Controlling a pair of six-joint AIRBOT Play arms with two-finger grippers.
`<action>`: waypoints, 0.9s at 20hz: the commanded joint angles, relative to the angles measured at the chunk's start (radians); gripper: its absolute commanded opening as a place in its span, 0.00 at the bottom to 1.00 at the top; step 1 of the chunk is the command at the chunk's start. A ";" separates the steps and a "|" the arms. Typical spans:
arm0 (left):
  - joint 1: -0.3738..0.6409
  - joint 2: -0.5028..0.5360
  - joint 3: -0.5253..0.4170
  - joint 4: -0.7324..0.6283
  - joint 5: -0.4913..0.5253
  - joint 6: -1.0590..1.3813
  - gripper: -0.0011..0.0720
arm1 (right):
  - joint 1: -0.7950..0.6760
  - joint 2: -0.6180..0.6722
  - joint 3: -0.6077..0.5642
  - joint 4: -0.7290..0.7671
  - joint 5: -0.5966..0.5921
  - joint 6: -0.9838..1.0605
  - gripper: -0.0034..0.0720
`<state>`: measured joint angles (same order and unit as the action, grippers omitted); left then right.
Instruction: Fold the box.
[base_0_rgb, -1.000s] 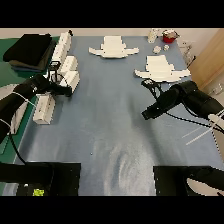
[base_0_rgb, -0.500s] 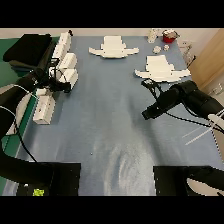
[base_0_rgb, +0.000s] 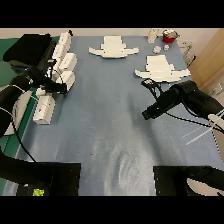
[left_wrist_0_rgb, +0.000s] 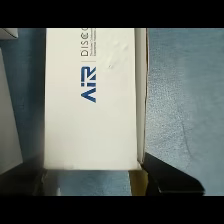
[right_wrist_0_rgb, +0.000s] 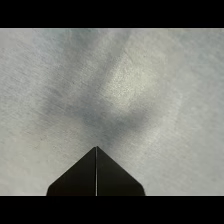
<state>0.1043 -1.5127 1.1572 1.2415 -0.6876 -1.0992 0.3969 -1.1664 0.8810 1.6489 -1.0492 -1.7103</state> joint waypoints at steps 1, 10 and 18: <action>0.003 -0.007 0.001 0.001 0.060 -0.020 0.64 | 0.000 0.000 0.001 0.001 0.002 0.000 0.05; -0.005 -0.098 0.002 -0.038 0.192 -0.027 0.64 | 0.000 0.000 0.001 0.001 0.002 0.000 0.05; -0.005 -0.101 0.002 -0.042 0.242 -0.024 0.64 | 0.000 0.000 0.001 0.001 0.002 0.000 0.05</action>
<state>0.0982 -1.6119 1.1584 1.2026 -0.4610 -1.1252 0.3969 -1.1664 0.8810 1.6497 -1.0485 -1.7103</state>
